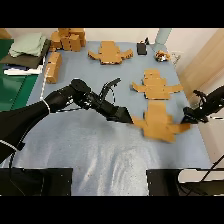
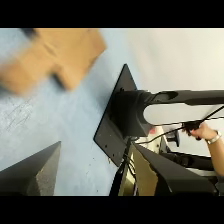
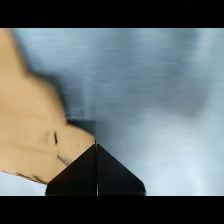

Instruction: Fold the box.

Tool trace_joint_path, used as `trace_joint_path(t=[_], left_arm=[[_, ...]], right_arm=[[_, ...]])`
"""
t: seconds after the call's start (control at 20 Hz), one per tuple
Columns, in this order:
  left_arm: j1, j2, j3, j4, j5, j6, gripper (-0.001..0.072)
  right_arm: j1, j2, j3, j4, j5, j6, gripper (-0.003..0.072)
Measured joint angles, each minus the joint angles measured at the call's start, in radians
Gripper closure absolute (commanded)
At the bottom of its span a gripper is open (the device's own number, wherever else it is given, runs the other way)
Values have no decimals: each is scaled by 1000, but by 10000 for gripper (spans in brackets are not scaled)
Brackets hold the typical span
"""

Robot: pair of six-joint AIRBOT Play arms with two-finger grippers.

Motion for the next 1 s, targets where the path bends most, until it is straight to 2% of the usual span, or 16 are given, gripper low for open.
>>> trace_joint_path(t=[0.1,0.25,0.5,0.55,0.6,0.65,0.85,1.0], left_arm=[[0,0,0,-26,26,0,15],[0,0,0,-50,73,0,16],[10,0,1,-14,92,1,16],[18,0,1,2,87,1,16],[29,0,1,18,78,1,16],[43,0,1,31,63,1,16],[111,0,1,55,-10,0,16],[156,0,1,63,-84,-9,16]], right_arm=[[26,8,-14,119,-47,-9,682],[105,50,-83,265,-45,15,682],[333,173,-257,364,119,91,678],[375,192,-282,360,157,119,598],[409,204,-301,355,187,149,408],[439,213,-317,347,209,176,357],[509,227,-351,313,257,272,362],[528,229,-359,256,256,316,405]])
